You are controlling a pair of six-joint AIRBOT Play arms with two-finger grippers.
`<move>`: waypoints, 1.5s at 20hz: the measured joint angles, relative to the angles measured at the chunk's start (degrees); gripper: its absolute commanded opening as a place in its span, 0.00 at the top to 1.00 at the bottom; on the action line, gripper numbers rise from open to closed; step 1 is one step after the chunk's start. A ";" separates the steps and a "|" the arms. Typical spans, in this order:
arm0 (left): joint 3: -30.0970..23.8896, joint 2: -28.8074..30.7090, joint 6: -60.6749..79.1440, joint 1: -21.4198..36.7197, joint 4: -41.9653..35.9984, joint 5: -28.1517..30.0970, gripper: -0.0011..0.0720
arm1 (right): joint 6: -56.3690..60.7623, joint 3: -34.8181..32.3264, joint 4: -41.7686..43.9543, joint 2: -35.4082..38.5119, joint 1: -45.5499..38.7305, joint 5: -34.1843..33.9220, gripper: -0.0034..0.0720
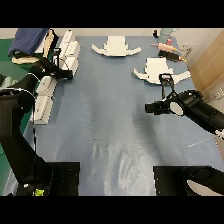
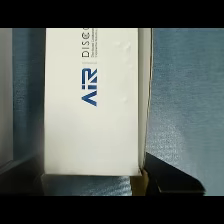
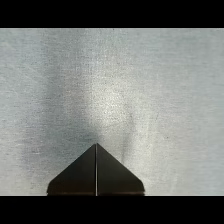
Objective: Fold the box.
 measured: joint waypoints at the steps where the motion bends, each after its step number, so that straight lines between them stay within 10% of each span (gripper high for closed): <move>1: -0.11 0.39 0.39 0.17 0.09 -0.96 0.43 | 0.00 0.00 0.00 0.00 0.00 0.00 0.95; 18: 0.00 2.43 -6.86 -2.25 4.76 -3.76 0.42 | -0.22 0.00 -1.07 0.00 -0.02 0.00 0.95; 30: 0.02 1.20 -12.41 -1.95 11.21 5.20 0.42 | -0.26 0.00 -1.99 0.00 0.00 -0.04 0.95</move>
